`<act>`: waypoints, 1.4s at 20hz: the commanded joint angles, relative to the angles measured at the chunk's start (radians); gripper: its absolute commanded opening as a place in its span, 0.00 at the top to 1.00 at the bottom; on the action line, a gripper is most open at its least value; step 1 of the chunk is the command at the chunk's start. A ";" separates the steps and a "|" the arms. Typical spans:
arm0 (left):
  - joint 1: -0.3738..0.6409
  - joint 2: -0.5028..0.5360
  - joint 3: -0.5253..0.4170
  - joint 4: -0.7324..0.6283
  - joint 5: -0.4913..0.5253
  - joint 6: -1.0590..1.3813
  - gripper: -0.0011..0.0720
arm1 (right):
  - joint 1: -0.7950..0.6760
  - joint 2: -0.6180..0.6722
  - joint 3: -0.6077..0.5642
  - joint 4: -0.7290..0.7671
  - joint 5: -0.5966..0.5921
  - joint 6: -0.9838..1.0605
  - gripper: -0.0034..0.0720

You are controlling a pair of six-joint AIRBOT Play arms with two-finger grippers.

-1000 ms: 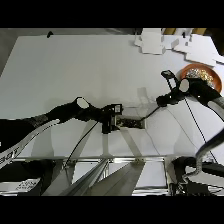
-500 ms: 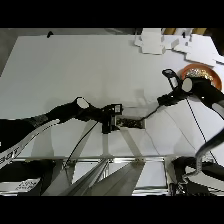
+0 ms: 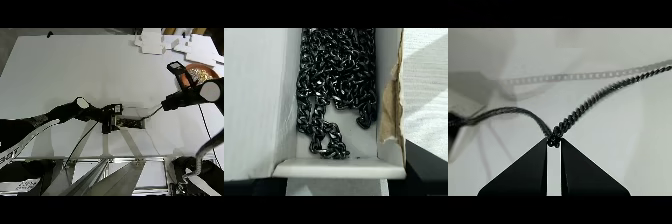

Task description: Fold the box and place the chain.

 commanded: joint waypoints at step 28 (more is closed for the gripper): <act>0.001 0.001 0.000 0.000 0.000 0.000 0.70 | 0.301 0.156 0.091 0.593 -0.309 -0.164 0.94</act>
